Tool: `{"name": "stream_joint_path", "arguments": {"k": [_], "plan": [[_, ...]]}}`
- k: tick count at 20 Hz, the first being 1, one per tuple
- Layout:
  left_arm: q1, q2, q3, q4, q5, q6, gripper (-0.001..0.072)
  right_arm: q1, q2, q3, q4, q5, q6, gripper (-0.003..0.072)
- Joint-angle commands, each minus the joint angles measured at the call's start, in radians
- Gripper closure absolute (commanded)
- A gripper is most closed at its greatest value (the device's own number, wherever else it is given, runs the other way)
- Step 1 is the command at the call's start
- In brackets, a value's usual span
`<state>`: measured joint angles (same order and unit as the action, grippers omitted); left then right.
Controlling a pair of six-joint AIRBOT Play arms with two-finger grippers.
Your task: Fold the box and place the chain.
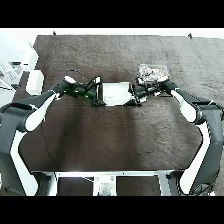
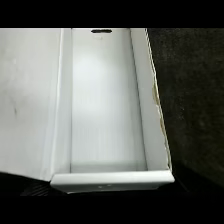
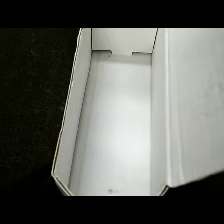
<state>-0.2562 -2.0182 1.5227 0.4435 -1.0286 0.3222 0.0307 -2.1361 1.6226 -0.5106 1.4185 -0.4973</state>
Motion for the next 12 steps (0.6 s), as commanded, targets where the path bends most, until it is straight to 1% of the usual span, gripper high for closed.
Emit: {"name": "stream_joint_path", "arguments": {"k": [1,5,12], "plan": [[0.003,-0.013,0.000,-0.008,0.006,0.034,-0.0002,0.001,0.000,0.000,-0.002,0.005,-0.001,0.0138],[0.003,-0.026,0.001,-0.070,-0.004,0.107,-0.0001,0.001,0.000,0.000,-0.002,0.005,-0.001,0.0138],[0.003,-0.026,0.000,-0.122,-0.005,0.132,-0.0001,0.001,0.000,0.000,-0.002,0.005,-0.001,0.0138]]}}
